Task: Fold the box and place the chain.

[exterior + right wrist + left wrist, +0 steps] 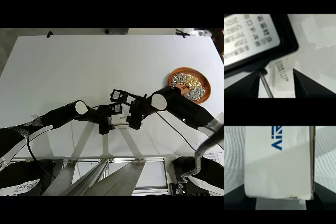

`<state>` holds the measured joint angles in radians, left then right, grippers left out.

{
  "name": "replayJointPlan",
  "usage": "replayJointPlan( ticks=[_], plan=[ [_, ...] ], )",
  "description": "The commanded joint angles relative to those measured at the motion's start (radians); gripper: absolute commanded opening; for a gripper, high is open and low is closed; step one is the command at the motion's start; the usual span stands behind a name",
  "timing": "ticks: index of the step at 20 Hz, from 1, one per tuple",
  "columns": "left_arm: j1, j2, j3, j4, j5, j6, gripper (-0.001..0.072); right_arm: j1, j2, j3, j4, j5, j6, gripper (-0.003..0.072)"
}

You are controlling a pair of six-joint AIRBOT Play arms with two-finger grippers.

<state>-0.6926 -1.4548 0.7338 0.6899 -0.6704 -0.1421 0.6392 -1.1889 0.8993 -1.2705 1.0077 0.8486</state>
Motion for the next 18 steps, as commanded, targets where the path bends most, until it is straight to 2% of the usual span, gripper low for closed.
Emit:
replayJointPlan(
  ticks=[1,3,6,8,10,15,16,18],
  plan=[
    [-0.001,0.0,-0.001,-0.001,0.0,0.0,0.0135,0.001,0.077,-0.002,-0.001,0.003,0.065,0.0371],
    [-0.001,0.0,-0.001,0.0,0.0,0.0,0.0135,0.001,0.146,-0.02,0.0,0.005,0.137,0.0274],
    [-0.001,0.0,-0.001,-0.001,0.0,0.0,0.0135,0.001,0.258,-0.113,0.0,-0.01,0.232,0.0251],
    [-0.001,0.0,-0.001,0.0,0.0,0.0,0.0135,0.001,0.315,-0.201,0.007,-0.061,0.301,0.0141],
    [-0.001,0.0,-0.001,0.0,0.0,0.0,0.0135,0.001,0.349,-0.303,0.061,-0.204,0.368,0.0038],
    [-0.001,0.0,-0.001,0.0,0.0,0.0,0.0135,0.001,0.356,-0.52,0.404,-0.706,0.401,0.0004],
    [-0.001,0.0,-0.001,-0.001,0.0,0.0,0.0135,0.001,0.355,-0.541,0.441,-0.758,0.4,0.0004],
    [-0.001,0.0,-0.001,-0.001,0.0,0.0,0.0135,0.001,0.355,-0.549,0.44,-0.788,0.4,0.0003]
  ],
)
